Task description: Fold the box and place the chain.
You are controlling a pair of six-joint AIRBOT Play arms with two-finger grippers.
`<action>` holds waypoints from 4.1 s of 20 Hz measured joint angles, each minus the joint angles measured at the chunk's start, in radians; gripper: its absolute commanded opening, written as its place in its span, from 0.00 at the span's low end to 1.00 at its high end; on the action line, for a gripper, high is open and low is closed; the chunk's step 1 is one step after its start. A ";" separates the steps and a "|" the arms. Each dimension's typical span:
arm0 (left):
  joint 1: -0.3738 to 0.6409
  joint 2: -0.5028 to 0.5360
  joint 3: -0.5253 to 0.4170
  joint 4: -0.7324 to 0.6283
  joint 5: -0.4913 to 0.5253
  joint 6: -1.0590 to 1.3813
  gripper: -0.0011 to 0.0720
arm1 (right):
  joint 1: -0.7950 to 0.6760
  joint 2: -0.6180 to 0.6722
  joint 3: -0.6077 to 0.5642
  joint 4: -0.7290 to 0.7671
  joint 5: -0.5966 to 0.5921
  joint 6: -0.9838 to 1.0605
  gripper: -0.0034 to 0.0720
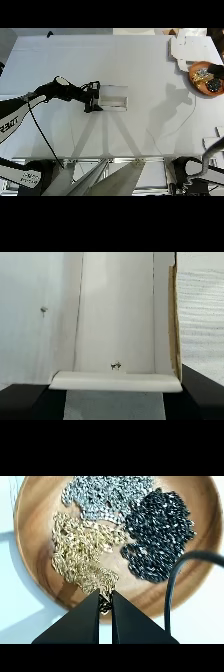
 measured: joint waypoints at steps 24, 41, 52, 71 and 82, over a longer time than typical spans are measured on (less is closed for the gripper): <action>0.000 0.000 0.000 0.000 0.000 0.000 0.48 | 0.649 0.268 -0.001 0.251 0.436 -0.185 0.06; 0.000 0.000 0.000 0.000 0.000 0.000 0.48 | 1.019 0.026 -0.001 0.337 0.204 -0.113 0.07; 0.000 0.000 0.000 0.000 0.000 0.000 0.48 | 1.110 -0.108 -0.001 0.348 -0.055 -0.116 0.07; 0.000 0.000 0.000 0.000 0.000 0.000 0.48 | 1.007 0.019 -0.001 0.336 0.116 -0.245 0.48; 0.000 0.000 0.000 0.000 0.000 0.000 0.48 | 0.750 0.056 -0.013 0.354 0.244 -0.932 0.78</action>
